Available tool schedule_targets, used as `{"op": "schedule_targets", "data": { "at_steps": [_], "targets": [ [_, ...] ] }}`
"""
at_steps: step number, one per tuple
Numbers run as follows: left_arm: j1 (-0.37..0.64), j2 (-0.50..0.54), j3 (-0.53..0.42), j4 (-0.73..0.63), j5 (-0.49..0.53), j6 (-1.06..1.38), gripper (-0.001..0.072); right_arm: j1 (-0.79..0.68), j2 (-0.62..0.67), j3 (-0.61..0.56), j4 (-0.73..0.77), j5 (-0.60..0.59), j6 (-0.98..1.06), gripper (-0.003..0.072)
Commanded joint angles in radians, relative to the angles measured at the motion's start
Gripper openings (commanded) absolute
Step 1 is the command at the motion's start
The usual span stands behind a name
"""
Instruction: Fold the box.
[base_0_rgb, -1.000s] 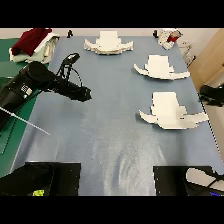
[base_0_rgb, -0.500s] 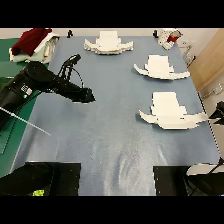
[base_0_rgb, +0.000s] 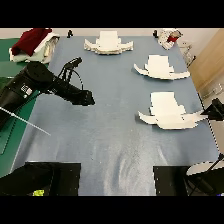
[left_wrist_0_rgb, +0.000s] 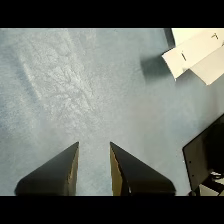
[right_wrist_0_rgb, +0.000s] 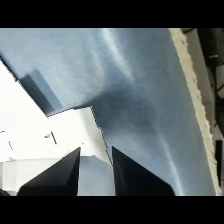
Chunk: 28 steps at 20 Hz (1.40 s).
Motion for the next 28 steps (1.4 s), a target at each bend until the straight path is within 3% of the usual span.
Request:
{"op": "schedule_targets", "data": {
  "at_steps": [1,2,4,8,11,15,19,22,23,24,25,28],
  "targets": [
    [0.001,-0.001,0.001,0.000,-0.005,-0.003,0.0285,0.005,-0.008,0.008,0.075,-0.037,-0.058,0.0221],
    [0.001,-0.001,0.001,0.000,-0.006,-0.003,0.0285,0.011,-0.008,0.008,0.088,-0.061,-0.069,0.0108],
    [0.001,-0.001,0.001,0.000,0.005,-0.003,0.0285,0.045,-0.008,0.008,0.125,-0.093,-0.085,0.0007],
    [0.000,-0.001,0.001,-0.002,0.040,-0.003,0.0285,0.173,0.000,0.005,0.281,-0.129,-0.107,0.0005],
    [0.001,0.000,0.001,-0.001,0.045,-0.003,0.0283,0.292,0.072,-0.050,0.355,-0.048,-0.096,0.0005],
    [0.001,0.010,0.001,0.000,0.033,-0.003,0.0282,0.468,0.270,-0.270,0.360,0.161,-0.022,0.0005],
    [0.001,0.037,-0.007,0.008,-0.027,-0.002,0.0282,0.605,0.460,-0.524,0.345,0.292,0.027,0.0005],
    [0.001,0.122,-0.084,0.008,-0.058,-0.005,0.0281,0.670,0.577,-0.693,0.330,0.399,0.055,0.0005],
    [0.001,0.161,-0.121,0.007,-0.054,-0.014,0.0281,0.684,0.599,-0.730,0.328,0.428,0.054,0.0013],
    [0.001,0.197,-0.156,0.006,-0.055,-0.016,0.0282,0.690,0.605,-0.750,0.318,0.444,0.054,0.0120],
    [0.001,0.233,-0.189,0.007,-0.055,-0.020,0.0283,0.689,0.597,-0.748,0.297,0.452,0.054,0.0287],
    [0.001,0.293,-0.237,0.007,-0.064,-0.032,0.0284,0.687,0.547,-0.702,0.285,0.458,0.040,0.0300]
  ]
}}
